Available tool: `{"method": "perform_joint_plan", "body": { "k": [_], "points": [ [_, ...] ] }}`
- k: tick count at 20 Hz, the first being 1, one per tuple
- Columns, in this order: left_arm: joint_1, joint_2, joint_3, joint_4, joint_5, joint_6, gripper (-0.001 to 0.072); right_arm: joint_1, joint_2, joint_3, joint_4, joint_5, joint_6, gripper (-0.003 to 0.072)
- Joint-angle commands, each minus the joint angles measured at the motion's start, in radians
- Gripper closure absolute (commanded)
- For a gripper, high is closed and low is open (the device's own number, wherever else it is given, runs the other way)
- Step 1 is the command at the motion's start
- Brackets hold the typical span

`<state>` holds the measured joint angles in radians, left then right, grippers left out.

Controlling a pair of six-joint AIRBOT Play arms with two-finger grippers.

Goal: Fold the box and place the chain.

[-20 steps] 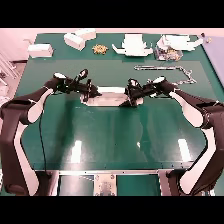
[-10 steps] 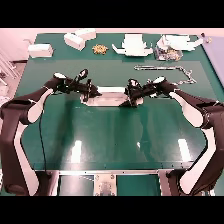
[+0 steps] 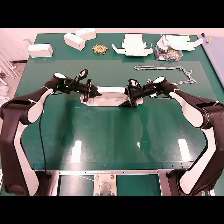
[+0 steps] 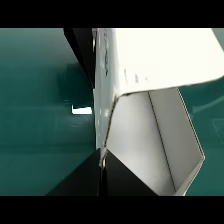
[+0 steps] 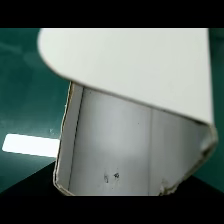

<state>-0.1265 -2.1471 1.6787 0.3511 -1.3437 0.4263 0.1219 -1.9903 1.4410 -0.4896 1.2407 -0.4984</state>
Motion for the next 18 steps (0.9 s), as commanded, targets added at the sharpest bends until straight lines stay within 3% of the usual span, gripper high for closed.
{"method": "perform_joint_plan", "body": {
  "k": [1, 9, 10, 11, 12, 18],
  "points": [
    [-0.001, 0.0, 0.001, -0.002, 0.001, 0.0, 0.069, 0.001, -0.001, 0.0, 0.0, 0.002, 0.0, 0.0211],
    [0.0, 0.0, 0.004, -0.022, 0.0, 0.002, 0.0688, 0.001, -0.001, 0.0, 0.0, 0.002, 0.0, 0.0211],
    [0.0, 0.0, 0.005, -0.023, 0.001, 0.005, 0.0613, 0.001, -0.001, 0.0, 0.0, 0.002, 0.0, 0.0211],
    [0.0, 0.0, 0.006, -0.032, 0.002, 0.004, 0.036, 0.001, -0.001, 0.0, 0.0, 0.002, 0.0, 0.0211],
    [0.0, 0.0, 0.006, -0.043, 0.002, 0.003, 0.0241, 0.001, -0.001, 0.0, 0.0, 0.002, 0.0, 0.0211],
    [0.005, 0.0, 0.006, -0.083, -0.005, 0.001, 0.0235, 0.001, -0.001, 0.0, 0.0, 0.002, 0.0, 0.021]
  ]
}}
